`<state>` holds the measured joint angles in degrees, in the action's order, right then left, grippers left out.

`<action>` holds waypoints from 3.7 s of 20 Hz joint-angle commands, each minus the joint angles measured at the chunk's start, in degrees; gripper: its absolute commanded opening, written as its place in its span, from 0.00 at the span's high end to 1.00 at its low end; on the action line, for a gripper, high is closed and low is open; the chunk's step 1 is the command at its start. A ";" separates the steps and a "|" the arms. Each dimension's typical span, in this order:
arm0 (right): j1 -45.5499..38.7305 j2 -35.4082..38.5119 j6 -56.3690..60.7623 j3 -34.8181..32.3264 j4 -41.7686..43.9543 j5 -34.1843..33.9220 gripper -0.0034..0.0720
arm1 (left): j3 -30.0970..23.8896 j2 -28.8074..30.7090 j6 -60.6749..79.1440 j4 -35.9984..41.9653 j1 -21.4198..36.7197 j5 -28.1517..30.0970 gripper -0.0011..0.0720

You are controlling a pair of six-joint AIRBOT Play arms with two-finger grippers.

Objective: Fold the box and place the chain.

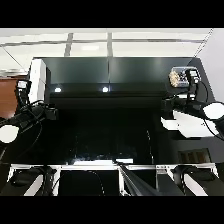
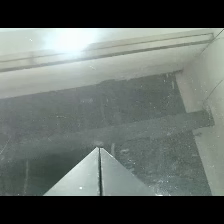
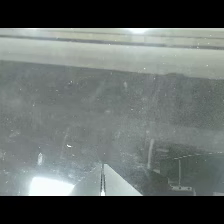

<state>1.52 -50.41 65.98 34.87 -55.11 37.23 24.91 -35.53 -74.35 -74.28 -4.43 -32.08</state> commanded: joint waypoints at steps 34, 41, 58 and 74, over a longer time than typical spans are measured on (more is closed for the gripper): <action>-34.97 -7.91 29.66 14.69 -36.24 6.32 0.00 | 13.49 -13.44 -20.24 -12.22 1.31 -21.84 0.01; -62.31 -22.88 15.43 25.18 -13.09 12.83 0.00 | 11.78 -13.46 -21.55 -11.78 1.86 -23.12 0.01; -56.65 -40.63 -21.07 35.93 -10.08 36.92 0.53 | 11.78 -13.49 -22.12 -4.92 1.86 -17.44 0.02; -39.41 -11.63 -15.21 12.63 13.22 36.68 0.94 | 11.78 -13.49 -21.24 -4.35 1.62 -14.73 0.02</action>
<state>-42.74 -69.34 50.87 54.70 -50.96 75.96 36.71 -48.97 -96.12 -78.94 -2.74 -48.38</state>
